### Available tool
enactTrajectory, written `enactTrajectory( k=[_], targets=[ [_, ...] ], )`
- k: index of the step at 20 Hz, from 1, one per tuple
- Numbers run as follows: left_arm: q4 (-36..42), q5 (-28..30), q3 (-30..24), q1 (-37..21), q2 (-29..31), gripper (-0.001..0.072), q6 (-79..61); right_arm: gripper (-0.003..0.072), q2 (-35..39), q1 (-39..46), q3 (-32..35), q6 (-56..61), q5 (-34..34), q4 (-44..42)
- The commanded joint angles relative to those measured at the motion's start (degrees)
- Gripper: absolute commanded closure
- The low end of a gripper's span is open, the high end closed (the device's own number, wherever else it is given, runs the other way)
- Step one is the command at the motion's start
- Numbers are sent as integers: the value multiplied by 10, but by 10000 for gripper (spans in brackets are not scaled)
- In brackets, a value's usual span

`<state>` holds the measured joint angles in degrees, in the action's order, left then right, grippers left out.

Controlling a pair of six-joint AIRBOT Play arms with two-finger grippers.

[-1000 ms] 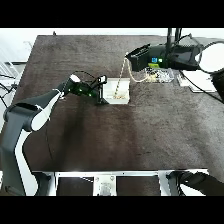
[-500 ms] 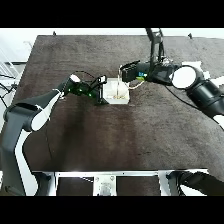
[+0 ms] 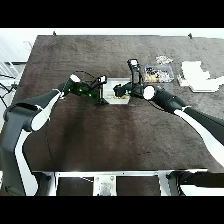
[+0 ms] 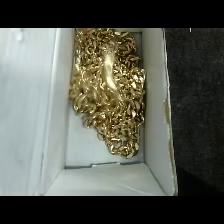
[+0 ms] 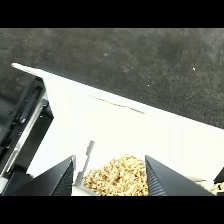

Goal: Fold the box and place the chain.

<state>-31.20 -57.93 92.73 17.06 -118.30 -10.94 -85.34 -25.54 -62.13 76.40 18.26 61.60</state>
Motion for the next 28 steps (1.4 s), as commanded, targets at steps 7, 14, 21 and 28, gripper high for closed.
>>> enactTrajectory(
  k=[7, 14, 21, 28],
  targets=[
    [0, 0, 0, 0, 0, 309, 0, 190, 49, 172, 4, 3, -13, 38],
    [0, 0, 0, 0, 0, 309, 0, 189, -126, 245, -100, 10, 23, -25],
    [0, 0, 0, 0, 0, 309, 0, 273, -233, 245, -227, 10, 116, -27],
    [0, 0, 0, 0, 0, 308, 0, 672, -235, 241, -228, -39, 116, -27]
  ],
)
